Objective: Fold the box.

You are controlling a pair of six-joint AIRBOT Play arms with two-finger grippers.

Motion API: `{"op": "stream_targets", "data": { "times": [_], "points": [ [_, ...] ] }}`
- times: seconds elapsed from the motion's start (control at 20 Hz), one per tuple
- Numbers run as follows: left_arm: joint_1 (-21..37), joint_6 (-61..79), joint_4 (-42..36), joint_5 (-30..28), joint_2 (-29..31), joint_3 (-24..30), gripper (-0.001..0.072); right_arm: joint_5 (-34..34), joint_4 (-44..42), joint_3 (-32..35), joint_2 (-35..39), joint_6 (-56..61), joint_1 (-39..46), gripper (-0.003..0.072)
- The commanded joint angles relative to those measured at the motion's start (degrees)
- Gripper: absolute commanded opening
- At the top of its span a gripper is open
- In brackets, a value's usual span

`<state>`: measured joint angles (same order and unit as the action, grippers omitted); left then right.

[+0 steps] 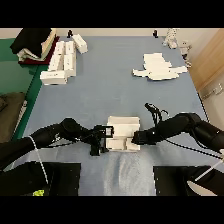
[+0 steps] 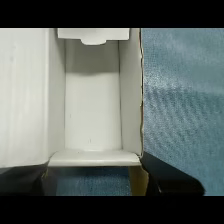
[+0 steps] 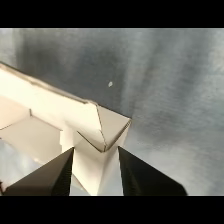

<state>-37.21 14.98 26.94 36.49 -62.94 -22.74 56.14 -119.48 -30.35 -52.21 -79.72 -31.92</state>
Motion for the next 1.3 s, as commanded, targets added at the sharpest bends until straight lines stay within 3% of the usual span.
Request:
{"op": "stream_targets", "data": {
  "times": [0.0, 0.25, 0.7, 0.85, 1.0, 1.1, 1.25],
  "points": [
    [0.04, 0.02, 0.02, -0.02, 0.04, -0.04, 0.0471, 1.25, 14.05, -5.33, -4.09, 15.89, -7.19, 0.0414],
    [0.04, 0.02, 0.00, -0.02, 0.04, -0.04, 0.0471, 10.12, 28.37, -12.59, -11.32, 34.18, -17.00, 0.0414],
    [0.04, 0.02, 0.00, -0.02, 0.04, -0.04, 0.0471, 10.01, 29.73, -14.58, -16.57, 46.99, -22.16, 0.0413],
    [0.04, 0.02, 0.00, 0.00, 0.04, -0.04, 0.0471, 9.73, 29.86, -14.58, -17.99, 47.41, -22.16, 0.0369],
    [0.04, 0.02, 0.00, 0.00, 0.04, -0.04, 0.0471, 9.90, 30.45, -14.58, -18.08, 47.41, -22.14, 0.0251],
    [0.04, 0.02, 0.02, 0.00, 0.04, -0.04, 0.0471, 9.92, 30.60, -14.58, -18.08, 47.36, -22.14, 0.0032],
    [0.04, 0.02, 0.02, 0.00, 0.04, -0.04, 0.0471, 10.36, 30.77, -14.58, -18.08, 47.34, -22.14, -0.0001]
  ]
}}
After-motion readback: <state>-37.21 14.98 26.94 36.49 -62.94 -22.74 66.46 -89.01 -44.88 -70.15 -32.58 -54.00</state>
